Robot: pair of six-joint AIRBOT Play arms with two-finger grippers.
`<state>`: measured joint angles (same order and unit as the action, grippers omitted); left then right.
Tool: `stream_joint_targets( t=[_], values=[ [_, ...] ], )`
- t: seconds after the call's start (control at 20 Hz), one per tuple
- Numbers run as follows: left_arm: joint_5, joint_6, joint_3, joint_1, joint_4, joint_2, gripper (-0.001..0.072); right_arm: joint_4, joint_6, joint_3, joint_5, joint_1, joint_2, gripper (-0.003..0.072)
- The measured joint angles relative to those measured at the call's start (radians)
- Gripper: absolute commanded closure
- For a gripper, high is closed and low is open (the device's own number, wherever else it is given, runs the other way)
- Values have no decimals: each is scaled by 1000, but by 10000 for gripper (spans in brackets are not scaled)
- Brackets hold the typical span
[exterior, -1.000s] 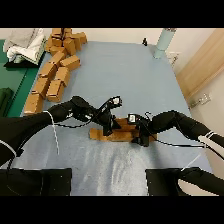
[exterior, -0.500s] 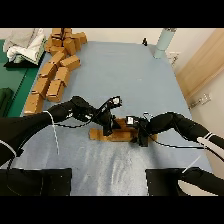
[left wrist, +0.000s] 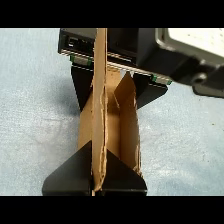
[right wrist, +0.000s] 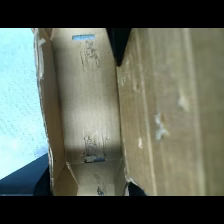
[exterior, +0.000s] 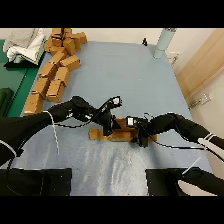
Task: Fold the box.
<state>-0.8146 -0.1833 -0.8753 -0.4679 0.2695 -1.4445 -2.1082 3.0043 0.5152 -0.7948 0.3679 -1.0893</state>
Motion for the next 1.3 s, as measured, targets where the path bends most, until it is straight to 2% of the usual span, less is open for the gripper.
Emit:
stream_joint_targets(
  t=[1.15,1.2,1.3],
  values=[
    [1,0,0,0,0,0,697,0,0,0,1,0,0,198],
    [2,1,0,4,0,0,654,0,0,0,1,0,0,198],
    [11,17,-1,19,6,3,60,-1,0,0,1,0,0,198]
  ],
)
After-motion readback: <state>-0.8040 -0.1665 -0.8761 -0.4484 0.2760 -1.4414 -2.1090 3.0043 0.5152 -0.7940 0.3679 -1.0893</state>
